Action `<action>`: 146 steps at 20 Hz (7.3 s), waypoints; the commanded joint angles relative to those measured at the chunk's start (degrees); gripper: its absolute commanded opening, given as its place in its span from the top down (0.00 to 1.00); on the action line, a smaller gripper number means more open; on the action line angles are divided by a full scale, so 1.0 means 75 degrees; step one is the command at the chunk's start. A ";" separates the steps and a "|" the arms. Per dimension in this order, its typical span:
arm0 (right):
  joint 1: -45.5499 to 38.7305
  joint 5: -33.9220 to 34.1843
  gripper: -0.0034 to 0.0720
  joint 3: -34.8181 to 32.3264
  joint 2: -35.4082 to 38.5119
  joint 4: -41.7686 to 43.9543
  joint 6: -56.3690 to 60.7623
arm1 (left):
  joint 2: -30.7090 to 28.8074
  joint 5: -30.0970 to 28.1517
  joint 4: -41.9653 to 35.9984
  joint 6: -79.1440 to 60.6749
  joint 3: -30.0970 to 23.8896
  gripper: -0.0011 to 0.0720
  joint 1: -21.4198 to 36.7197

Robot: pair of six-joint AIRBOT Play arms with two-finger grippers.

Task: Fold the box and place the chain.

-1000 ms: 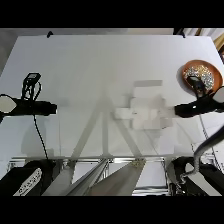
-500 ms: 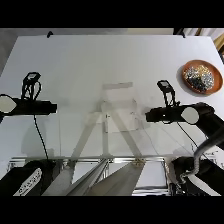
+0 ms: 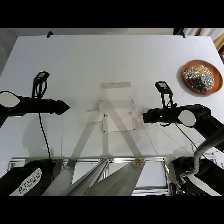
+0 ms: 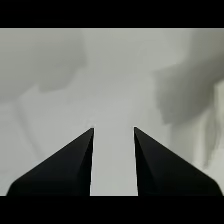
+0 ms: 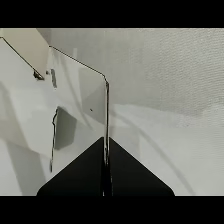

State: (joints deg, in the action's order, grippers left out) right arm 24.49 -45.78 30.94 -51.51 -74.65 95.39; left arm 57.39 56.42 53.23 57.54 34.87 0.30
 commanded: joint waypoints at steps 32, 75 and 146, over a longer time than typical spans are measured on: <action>0.0012 -0.0239 0.94 -0.0006 0.0009 0.0472 0.0020 | 0.5575 0.1731 -0.3404 -0.5476 0.3687 0.40 -0.2451; 0.0012 -0.3214 0.63 0.0297 0.3474 0.0085 0.0076 | 0.2908 0.0501 -0.3512 -0.9460 0.1020 0.98 -0.3433; 0.0012 -0.3133 0.81 0.0291 0.2626 0.1358 -0.4535 | 0.4132 -0.0522 -0.4753 -1.0923 0.1017 0.97 -0.3433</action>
State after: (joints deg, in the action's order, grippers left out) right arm 24.51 -68.66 33.17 -29.04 -64.51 65.84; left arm 88.42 52.47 17.74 -24.40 42.44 -25.43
